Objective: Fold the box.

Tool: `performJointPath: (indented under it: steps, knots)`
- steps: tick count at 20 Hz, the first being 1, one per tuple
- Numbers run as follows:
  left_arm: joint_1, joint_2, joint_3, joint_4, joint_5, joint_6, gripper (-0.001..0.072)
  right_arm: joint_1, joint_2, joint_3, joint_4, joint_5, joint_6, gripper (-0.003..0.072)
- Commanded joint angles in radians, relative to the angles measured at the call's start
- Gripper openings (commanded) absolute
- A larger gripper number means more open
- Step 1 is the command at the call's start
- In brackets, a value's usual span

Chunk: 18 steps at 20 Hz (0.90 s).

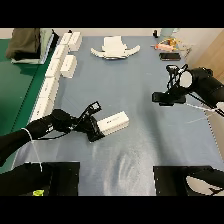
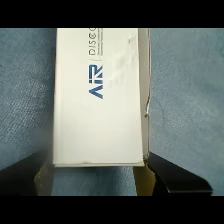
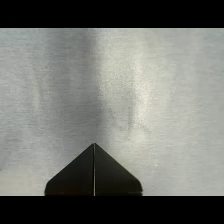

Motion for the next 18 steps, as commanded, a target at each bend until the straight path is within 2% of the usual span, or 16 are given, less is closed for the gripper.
performJointPath:
  steps: [1, 7, 18]
  knots:
    - [-0.058, -0.002, 0.01, 0.001, 0.026, 0.042, 0.0717, 0.002, -0.001, 0.0, 0.001, 0.0, 0.0, 0.0003]
    - [-0.15, -0.002, 0.01, 0.001, 0.163, 0.04, 0.0718, 0.002, -0.001, 0.0, 0.002, 0.0, 0.0, 0.0002]
    - [-0.15, -0.002, 0.014, 0.0, 0.143, 0.041, 0.0717, 0.002, -0.001, 0.0, 0.006, 0.0, 0.0, 0.0002]
